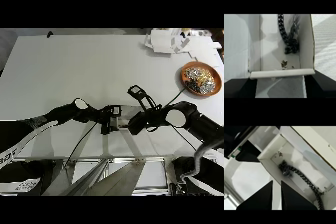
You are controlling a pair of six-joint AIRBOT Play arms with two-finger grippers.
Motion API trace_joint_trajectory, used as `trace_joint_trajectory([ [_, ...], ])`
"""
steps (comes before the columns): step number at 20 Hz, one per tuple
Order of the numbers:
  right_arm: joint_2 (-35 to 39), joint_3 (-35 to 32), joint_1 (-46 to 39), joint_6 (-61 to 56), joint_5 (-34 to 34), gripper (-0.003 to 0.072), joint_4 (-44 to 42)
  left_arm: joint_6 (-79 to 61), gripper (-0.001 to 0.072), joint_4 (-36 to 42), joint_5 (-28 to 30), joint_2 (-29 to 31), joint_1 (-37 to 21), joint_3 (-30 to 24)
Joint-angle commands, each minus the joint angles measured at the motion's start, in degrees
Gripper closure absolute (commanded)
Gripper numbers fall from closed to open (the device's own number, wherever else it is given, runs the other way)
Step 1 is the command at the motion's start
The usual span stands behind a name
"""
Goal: Fold the box and place the chain.
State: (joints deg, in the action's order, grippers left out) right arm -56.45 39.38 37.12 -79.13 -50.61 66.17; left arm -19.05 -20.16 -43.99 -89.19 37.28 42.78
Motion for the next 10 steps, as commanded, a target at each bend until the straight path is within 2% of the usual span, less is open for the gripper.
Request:
trace_joint_trajectory([
  [1,-1.36,-0.26,-0.09,-0.81,2.01,0.0503,-0.52,-0.02,0.0568,0.0,0.02,0.04,-0.04,0.02],
  [3,0.07,1.29,-1.42,-1.55,0.2,0.0494,-0.63,-0.02,0.0568,0.0,0.02,0.04,-0.04,0.02],
  [6,4.02,7.48,-6.78,-1.6,-7.8,0.0516,2.6,-0.02,0.0568,0.0,0.0,0.04,-0.04,0.02],
  [8,6.75,10.82,-12.0,-1.62,-12.66,0.0534,9.57,-0.02,0.0568,0.0,0.0,0.04,-0.04,0.02],
  [10,7.56,11.08,-18.47,-2.99,-16.46,0.0534,16.83,-0.02,0.0568,-0.02,0.02,0.04,-0.04,0.02],
])
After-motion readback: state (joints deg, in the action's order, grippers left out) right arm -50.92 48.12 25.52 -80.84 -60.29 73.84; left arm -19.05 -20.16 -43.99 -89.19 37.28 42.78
